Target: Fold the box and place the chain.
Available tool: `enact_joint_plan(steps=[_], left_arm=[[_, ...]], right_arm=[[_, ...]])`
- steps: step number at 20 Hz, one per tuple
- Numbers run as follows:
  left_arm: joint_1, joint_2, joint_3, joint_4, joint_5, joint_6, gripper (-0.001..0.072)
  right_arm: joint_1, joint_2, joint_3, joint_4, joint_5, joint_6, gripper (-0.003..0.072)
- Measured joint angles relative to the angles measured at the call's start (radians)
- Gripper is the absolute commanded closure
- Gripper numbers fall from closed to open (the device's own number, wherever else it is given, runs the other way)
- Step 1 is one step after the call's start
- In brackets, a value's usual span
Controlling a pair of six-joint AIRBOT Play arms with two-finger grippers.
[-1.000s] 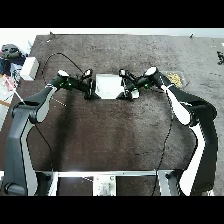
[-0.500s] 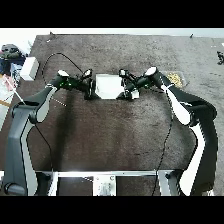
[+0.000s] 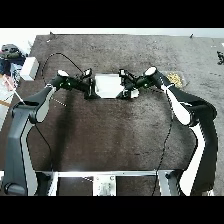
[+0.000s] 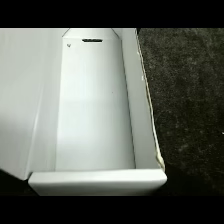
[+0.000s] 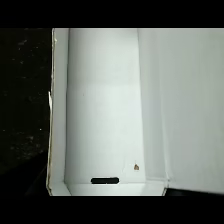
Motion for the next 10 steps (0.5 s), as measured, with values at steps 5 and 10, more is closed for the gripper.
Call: enact_joint_plan(steps=[5, 10], left_arm=[[0.0, 0.0, 0.0, -0.002, -0.005, -0.001, 0.0373], [-0.002, 0.0, 0.0, -0.004, -0.015, -0.001, 0.0373]], right_arm=[[-0.001, 0.002, 0.0, -0.001, -0.017, 0.004, -0.0034], [-0.003, 0.022, 0.0, -0.08, 0.013, 0.014, -0.0034]])
